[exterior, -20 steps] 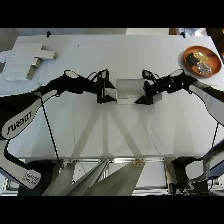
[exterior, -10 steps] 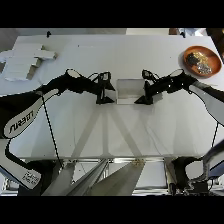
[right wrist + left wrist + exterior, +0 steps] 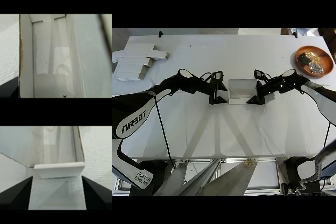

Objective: Fold the box and place the chain.

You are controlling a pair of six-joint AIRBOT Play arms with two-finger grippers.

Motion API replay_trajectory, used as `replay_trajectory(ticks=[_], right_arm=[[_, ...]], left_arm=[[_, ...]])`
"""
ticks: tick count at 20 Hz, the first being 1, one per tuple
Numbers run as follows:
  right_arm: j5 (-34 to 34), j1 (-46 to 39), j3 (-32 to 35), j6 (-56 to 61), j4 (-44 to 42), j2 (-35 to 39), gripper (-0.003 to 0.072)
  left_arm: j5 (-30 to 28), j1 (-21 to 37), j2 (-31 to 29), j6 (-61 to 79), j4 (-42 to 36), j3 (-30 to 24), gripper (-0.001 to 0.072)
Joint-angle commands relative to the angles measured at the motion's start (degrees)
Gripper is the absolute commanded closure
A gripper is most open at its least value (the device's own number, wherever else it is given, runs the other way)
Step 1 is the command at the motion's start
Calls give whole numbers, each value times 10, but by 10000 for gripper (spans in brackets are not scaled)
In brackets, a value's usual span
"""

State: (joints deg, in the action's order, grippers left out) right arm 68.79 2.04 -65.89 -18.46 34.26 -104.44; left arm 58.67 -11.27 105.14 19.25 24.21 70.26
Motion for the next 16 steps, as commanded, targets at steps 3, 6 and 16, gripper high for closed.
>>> replay_trajectory(ticks=[3, 6, 16], right_arm=[[0, 0, 0, 0, 0, 0, 91], [0, 0, 0, 0, 0, 0, 91], [0, 0, 0, 0, 0, 0, 91]], left_arm=[[15, -3, 0, -3, -3, 1, 45], [9, -10, 0, -2, -19, 1, 46], [-17, -9, 1, -30, 3, 1, 76]])
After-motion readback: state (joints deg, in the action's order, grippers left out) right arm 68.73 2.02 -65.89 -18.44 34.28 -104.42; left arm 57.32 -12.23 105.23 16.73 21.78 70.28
